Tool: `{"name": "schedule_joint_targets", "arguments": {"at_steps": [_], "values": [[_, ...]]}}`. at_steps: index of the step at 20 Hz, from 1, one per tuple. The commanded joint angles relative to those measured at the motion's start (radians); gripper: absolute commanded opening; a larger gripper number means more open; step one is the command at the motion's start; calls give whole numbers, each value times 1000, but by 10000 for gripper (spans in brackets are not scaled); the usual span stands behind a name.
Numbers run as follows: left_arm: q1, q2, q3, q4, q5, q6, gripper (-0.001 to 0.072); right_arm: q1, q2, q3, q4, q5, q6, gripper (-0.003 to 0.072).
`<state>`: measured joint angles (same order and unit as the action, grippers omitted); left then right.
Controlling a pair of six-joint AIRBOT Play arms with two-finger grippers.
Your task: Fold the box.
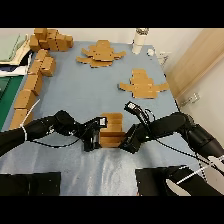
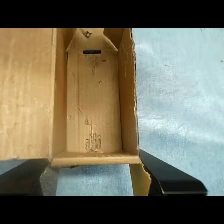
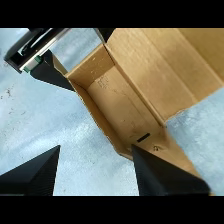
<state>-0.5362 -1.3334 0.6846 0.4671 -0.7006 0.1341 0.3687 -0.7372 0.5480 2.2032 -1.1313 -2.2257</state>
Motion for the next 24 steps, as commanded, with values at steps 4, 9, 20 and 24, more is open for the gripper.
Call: {"name": "schedule_joint_targets", "arguments": {"at_steps": [4,9,20,24], "values": [[0,-1,0,61,-26,5,605,0,1,1,0,1,0,707],[0,-1,0,61,-27,6,711,0,1,1,0,0,0,707],[-55,-1,0,104,-21,-37,289,0,1,1,1,-2,0,707],[-55,1,0,117,-12,-74,289,0,1,1,1,-3,1,707]]}}
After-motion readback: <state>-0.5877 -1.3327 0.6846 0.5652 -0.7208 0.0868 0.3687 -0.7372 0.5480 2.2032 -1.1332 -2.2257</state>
